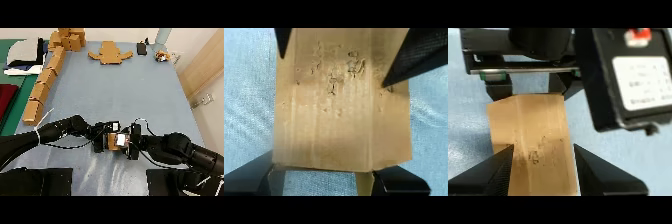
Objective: Fold the box.
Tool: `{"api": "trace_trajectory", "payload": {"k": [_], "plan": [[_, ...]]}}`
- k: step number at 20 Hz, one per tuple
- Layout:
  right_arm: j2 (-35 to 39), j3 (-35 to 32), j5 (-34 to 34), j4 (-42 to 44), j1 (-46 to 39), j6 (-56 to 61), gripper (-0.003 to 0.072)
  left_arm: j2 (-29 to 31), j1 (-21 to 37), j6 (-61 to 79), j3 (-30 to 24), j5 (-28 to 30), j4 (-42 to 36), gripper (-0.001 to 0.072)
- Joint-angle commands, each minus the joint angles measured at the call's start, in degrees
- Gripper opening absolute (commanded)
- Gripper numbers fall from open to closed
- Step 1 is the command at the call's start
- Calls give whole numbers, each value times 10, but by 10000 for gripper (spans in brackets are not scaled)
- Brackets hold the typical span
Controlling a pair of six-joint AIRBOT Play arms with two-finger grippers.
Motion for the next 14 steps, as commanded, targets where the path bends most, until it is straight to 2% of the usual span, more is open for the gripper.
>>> {"api": "trace_trajectory", "payload": {"k": [1, 7, 10, 14], "plan": [[0, -6, 5, -4, 24, -6, 579, 0, 0, 0, 0, 0, 0, 454], [-1, -31, 47, -37, 33, -5, 576, 0, 0, 0, 0, 0, 0, 454], [-2, -31, 56, -74, 33, 5, 575, 0, 0, 0, 0, 0, 0, 454], [-14, -31, 58, -77, 33, 5, 572, 0, 0, 0, 0, 0, 0, 454]]}}
